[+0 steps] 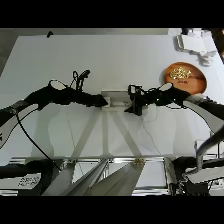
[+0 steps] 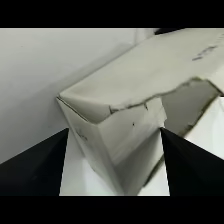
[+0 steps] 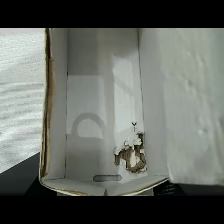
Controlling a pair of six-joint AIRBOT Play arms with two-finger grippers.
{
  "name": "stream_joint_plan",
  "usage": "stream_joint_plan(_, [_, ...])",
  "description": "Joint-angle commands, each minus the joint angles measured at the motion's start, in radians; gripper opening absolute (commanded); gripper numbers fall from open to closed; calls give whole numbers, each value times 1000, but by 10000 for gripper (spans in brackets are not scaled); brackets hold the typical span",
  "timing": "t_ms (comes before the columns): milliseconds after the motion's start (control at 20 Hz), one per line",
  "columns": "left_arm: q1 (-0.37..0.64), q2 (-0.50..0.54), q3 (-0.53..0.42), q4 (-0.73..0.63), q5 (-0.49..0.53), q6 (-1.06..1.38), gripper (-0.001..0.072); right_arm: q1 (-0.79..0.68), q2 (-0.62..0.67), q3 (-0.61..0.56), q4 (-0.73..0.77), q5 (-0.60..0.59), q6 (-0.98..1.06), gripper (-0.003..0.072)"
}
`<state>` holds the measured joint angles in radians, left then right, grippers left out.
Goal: Fold the box and place the chain.
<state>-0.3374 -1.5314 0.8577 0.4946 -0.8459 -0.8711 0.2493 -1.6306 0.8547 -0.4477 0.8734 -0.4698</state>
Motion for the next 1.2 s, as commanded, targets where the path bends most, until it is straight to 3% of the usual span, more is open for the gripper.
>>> stream_joint_plan(0, [-45,-3,0,71,139,-61,653,1,1,0,0,0,0,543])
stream_joint_plan(250, [-89,12,23,142,168,-130,652,1,1,0,0,0,0,543])
stream_joint_plan(450, [-107,23,111,395,97,-437,645,1,1,0,0,0,0,543])
stream_joint_plan(600, [-174,19,183,650,43,-657,639,1,1,0,0,0,0,543])
stream_joint_plan(650, [-196,17,204,724,26,-739,629,1,1,0,0,0,0,543])
stream_joint_plan(700, [-212,14,220,771,11,-808,570,1,1,0,0,1,0,543])
stream_joint_plan(750, [-227,12,233,798,-1,-864,518,1,1,0,0,0,0,543])
stream_joint_plan(1150, [-309,11,240,810,25,-1101,517,1,1,0,0,0,0,543])
